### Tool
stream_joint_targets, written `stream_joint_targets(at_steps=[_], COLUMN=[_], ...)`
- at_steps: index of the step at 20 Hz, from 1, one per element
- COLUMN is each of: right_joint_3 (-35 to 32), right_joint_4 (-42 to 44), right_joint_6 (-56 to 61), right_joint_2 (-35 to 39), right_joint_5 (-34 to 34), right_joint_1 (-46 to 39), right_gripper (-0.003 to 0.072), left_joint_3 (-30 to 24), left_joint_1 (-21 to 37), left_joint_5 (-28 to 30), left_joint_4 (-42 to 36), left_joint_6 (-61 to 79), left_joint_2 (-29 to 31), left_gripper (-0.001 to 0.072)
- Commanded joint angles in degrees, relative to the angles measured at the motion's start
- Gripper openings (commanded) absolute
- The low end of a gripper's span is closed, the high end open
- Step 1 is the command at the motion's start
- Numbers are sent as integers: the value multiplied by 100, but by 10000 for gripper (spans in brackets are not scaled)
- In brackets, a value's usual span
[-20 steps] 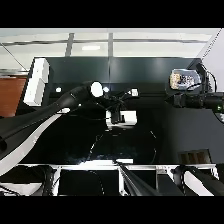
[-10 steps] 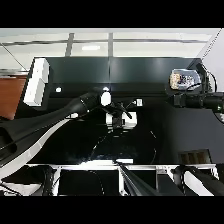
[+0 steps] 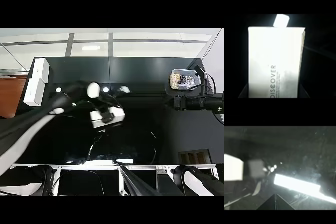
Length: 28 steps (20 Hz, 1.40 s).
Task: Fold the box and place the chain.
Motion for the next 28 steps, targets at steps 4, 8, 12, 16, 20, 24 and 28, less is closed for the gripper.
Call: stream_joint_targets(at_steps=[4,8,12,16,20,24,28], right_joint_3=[0,0,0,0,0,0,0], right_joint_4=[-59,-44,-39,0,39,39,35], right_joint_6=[118,114,92,20,-168,-166,-166], right_joint_2=[4,4,2,2,2,2,2], right_joint_5=[251,284,87,-219,-267,-750,-1036], right_joint_1=[-2,2,4,4,4,59,326], right_gripper=[18,18,18,18,18,18,18], left_joint_3=[-1355,-2776,-3418,-3254,-3254,-3252,-3252], left_joint_1=[2247,4039,6013,7554,7967,7495,7128], left_joint_5=[-933,-433,-17,538,898,1617,1952], left_joint_4=[533,656,756,332,-675,-855,-868], left_joint_6=[-1425,-1224,-756,160,1856,2048,2046], left_joint_2=[1480,2833,3571,3517,3276,2863,2426], left_gripper=[163,163,163,163,162,162,163])
